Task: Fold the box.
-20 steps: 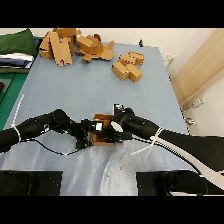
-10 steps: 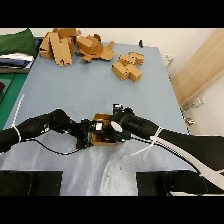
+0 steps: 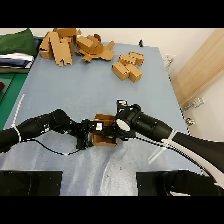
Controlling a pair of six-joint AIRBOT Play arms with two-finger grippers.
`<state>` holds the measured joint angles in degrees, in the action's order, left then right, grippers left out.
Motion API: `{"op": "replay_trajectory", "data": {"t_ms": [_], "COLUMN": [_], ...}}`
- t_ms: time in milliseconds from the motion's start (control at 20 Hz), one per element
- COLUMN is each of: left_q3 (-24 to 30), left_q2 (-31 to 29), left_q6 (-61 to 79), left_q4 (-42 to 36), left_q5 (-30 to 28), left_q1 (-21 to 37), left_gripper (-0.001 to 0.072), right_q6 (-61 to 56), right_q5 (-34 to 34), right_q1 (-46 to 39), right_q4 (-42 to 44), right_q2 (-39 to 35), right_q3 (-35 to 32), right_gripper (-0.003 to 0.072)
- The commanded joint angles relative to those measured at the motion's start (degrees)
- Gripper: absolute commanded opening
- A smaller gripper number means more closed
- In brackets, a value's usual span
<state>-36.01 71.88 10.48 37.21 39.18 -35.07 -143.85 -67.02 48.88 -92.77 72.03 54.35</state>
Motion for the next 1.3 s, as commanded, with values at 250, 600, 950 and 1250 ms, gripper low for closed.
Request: {"op": "replay_trajectory", "data": {"t_ms": [250,600,950,1250], "left_q3": [0.00,0.00,0.00,0.00], "left_q2": [0.02,0.02,0.02,0.02], "left_q6": [0.00,0.00,0.00,0.00], "left_q4": [0.07,0.07,0.07,0.07], "left_q5": [0.00,0.00,0.00,-0.04], "left_q1": [0.04,0.04,0.04,0.04], "left_gripper": [0.0266,0.0266,0.0266,0.0266], "right_q6": [-3.26,2.14,69.55,99.34], "right_q5": [-2.86,-2.95,20.31,-5.09], "right_q1": [0.00,-9.62,-34.64,-33.83], "right_q4": [-3.54,-8.94,58.40,75.82], "right_q2": [-7.87,-13.33,-0.74,6.51], "right_q3": [0.04,-1.55,-7.50,-7.54], "right_gripper": [0.0416,-0.0003,-0.0003,-0.0001]}}
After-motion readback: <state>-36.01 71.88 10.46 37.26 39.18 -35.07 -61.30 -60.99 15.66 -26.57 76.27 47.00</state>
